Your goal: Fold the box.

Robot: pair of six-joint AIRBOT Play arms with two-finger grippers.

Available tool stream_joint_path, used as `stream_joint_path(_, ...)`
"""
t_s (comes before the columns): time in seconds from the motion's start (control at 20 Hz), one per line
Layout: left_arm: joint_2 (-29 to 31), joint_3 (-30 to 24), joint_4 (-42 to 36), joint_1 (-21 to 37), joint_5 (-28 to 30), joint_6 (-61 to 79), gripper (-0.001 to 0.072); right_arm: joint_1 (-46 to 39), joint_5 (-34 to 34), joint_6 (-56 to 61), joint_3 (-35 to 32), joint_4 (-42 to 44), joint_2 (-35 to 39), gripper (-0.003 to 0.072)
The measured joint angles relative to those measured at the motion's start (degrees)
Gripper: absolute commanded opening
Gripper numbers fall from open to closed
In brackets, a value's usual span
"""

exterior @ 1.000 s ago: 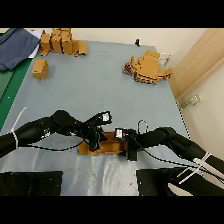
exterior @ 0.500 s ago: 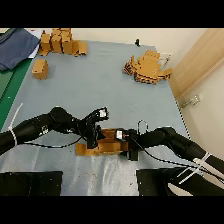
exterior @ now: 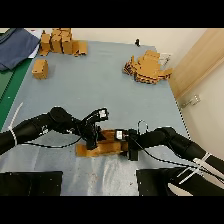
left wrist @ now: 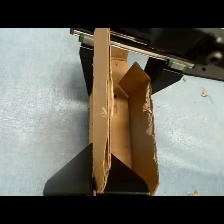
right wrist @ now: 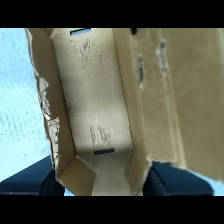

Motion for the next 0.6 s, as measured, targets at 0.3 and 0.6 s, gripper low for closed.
stream_joint_path(0.3,-0.44,0.0,-0.15,-1.81,0.39,1.62,0.0015,0.0,0.02,-0.02,0.0,0.11,0.0,0.0601)
stream_joint_path(0.6,-0.76,0.0,-0.15,-2.1,2.58,2.1,0.0015,0.0,-0.37,-0.02,0.0,0.31,0.0,0.06)
